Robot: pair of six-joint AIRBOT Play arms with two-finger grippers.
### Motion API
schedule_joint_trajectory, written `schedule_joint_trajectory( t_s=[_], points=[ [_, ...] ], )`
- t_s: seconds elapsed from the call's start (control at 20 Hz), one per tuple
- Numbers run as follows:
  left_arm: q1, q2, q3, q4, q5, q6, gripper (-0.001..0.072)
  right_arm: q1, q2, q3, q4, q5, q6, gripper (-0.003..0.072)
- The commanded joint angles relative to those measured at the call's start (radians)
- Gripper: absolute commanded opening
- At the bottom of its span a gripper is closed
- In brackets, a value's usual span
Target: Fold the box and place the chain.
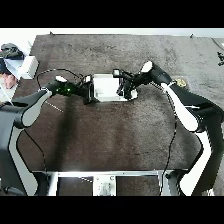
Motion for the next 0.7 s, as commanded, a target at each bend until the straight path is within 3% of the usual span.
schedule_joint_trajectory(
  t_s=[0.0, 0.2, 0.3, 0.55, 0.6, 0.65],
  points=[
    [-0.001, 0.001, 0.001, 0.0, 0.0, 0.0, 0.0466, 0.003, -0.005, 0.0, 0.029, -0.019, 0.001, 0.0241],
    [-0.001, 0.001, 0.001, 0.0, 0.0, 0.0, 0.0466, 0.005, -0.005, 0.0, 0.027, -0.021, 0.001, 0.0245],
    [-0.001, 0.001, 0.001, -0.001, 0.0, 0.0, 0.0466, 0.005, -0.005, 0.0, 0.012, -0.02, 0.001, 0.0567],
    [-0.001, 0.001, 0.001, 0.0, 0.0, 0.0, 0.0466, 0.005, -0.005, 0.0, 0.002, -0.012, 0.001, 0.0594],
    [-0.001, 0.001, 0.001, 0.0, 0.0, 0.0, 0.0466, 0.005, -0.005, 0.0, 0.001, -0.01, 0.002, 0.0544],
    [-0.001, 0.001, 0.001, -0.001, 0.0, 0.0, 0.0466, 0.005, -0.004, 0.0, -0.003, 0.002, 0.002, 0.0415]
  ],
)
